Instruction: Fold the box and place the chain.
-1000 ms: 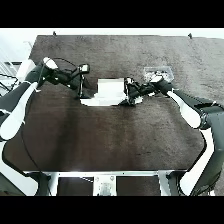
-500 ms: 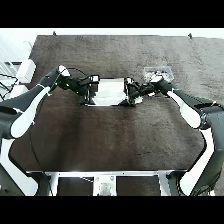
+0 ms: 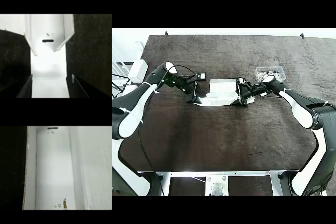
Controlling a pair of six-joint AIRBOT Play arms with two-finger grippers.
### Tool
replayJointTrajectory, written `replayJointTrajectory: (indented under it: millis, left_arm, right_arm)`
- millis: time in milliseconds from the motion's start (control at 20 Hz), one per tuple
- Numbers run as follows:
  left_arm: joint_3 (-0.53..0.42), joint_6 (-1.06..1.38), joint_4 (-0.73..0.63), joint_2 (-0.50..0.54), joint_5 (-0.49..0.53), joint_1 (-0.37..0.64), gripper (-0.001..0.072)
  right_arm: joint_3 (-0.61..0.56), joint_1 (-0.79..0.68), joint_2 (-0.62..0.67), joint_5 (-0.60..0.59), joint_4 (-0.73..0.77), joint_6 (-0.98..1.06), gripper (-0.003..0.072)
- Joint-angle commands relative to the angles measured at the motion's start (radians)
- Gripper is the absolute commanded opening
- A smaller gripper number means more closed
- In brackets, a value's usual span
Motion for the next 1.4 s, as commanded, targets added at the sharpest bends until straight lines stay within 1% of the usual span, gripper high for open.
replayJointTrajectory:
  millis: [0, 150, 350, 450, 700, 950, 1100, 1200, 1350]
  left_arm:
    - [0.005, 0.033, -0.069, 0.002, 0.008, -0.002, 0.0568]
    - [0.005, 0.045, -0.087, -0.014, 0.035, -0.026, 0.0568]
    - [0.005, 0.045, -0.121, -0.025, 0.106, -0.037, 0.0568]
    - [0.005, 0.045, -0.15, -0.025, 0.097, -0.039, 0.0568]
    - [-0.021, 0.045, -0.134, -0.026, 0.087, -0.045, 0.0568]
    - [-0.02, 0.045, -0.13, -0.042, 0.092, -0.046, 0.0567]
    - [-0.02, 0.045, -0.167, -0.042, 0.091, -0.046, 0.0566]
    - [-0.02, 0.046, -0.169, -0.042, 0.092, -0.045, 0.0413]
    - [-0.02, 0.056, -0.169, -0.042, 0.1, -0.045, 0.0417]
  right_arm:
    - [0.0, -0.001, 0.0, 0.0, 0.0, 0.0, 0.0567]
    - [0.0, -0.001, 0.0, 0.0, 0.0, 0.0, 0.0567]
    - [0.0, -0.001, 0.0, 0.0, 0.0, 0.0, 0.0567]
    - [0.0, -0.001, 0.0, 0.0, 0.0, 0.0, 0.0567]
    - [0.0, -0.001, 0.0, 0.0, 0.0, 0.0, 0.0567]
    - [0.0, -0.001, 0.0, 0.0, 0.0, 0.0, 0.0567]
    - [0.0, -0.001, 0.0, 0.0, 0.0, 0.0, 0.0567]
    - [0.0, -0.001, 0.0, 0.0, 0.0, 0.0, 0.0567]
    - [0.0, -0.001, 0.0, 0.0, 0.0, 0.0, 0.0567]
